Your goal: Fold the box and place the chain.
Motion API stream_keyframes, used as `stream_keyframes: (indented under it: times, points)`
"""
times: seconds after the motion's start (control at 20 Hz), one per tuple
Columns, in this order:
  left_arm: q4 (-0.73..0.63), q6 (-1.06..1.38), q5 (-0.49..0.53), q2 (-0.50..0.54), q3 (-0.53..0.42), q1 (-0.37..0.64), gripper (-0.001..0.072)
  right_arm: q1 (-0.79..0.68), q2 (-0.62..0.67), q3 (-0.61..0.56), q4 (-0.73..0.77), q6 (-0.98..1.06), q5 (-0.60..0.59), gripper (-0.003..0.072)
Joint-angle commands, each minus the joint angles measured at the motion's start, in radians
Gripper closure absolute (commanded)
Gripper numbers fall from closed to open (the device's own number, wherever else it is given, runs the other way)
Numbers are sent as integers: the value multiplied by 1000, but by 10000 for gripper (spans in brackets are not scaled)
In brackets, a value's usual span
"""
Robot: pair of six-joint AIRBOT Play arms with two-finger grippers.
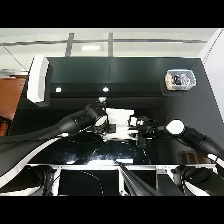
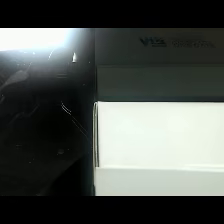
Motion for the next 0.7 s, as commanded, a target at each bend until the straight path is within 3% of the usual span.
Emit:
stream_keyframes:
  times: [0.0,0.05,0.1,0.15,0.2,0.25,0.3,0.35,0.45,0.65]
  points:
    - [-2,1,3,0,1,0,684,4,-5,0,7,7,-10,413]
    - [-2,1,3,0,1,0,684,4,-5,0,7,7,-10,295]
    - [-2,1,3,0,1,0,683,4,-5,0,7,7,-9,300]
    - [-2,1,3,0,1,0,683,4,-5,0,6,7,-9,450]
    - [-2,1,3,0,1,0,684,4,-5,0,6,7,-10,443]
    - [-2,0,3,0,1,0,684,4,-5,0,7,8,-15,316]
    - [-2,0,3,0,1,0,683,4,-5,0,7,8,-18,358]
    - [-2,0,3,0,1,0,683,2,-4,0,7,8,-18,498]
    - [-2,0,3,0,1,0,683,-14,16,0,-6,83,-8,629]
    - [-4,0,3,0,1,0,682,-157,188,2,-175,407,203,629]
